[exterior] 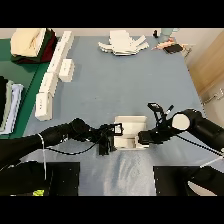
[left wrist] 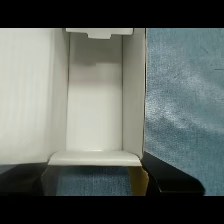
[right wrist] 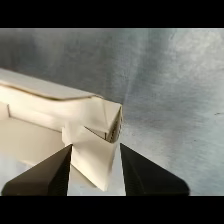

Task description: Fold the box.

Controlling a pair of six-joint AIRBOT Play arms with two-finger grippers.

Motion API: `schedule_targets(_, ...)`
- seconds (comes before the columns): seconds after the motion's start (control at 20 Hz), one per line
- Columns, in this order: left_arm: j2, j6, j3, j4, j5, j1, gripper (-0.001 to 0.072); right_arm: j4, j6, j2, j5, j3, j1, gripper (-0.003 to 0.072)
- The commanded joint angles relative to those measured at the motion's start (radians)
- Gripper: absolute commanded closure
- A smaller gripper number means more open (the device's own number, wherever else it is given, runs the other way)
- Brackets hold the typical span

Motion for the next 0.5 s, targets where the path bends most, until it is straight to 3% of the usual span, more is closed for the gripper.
schedule_targets(0.0, 0.000, 0.000, 0.001, 0.000, 0.000, 0.000, 0.0192, -0.206, 0.264, -0.118, 0.013, 0.092, 0.171, 0.0226)
schedule_targets(0.2, 0.000, 0.000, 0.001, 0.000, 0.000, 0.000, 0.0193, -0.312, 0.413, -0.263, 0.089, 0.172, 0.249, 0.0242)
schedule_targets(0.35, 0.000, 0.000, 0.001, 0.000, 0.000, 0.000, 0.0193, -0.339, 0.478, -0.286, 0.129, 0.188, 0.257, 0.0332)
schedule_targets(0.45, 0.000, 0.000, 0.001, 0.000, 0.000, 0.000, 0.0192, -0.345, 0.510, -0.285, 0.145, 0.188, 0.259, 0.0333)
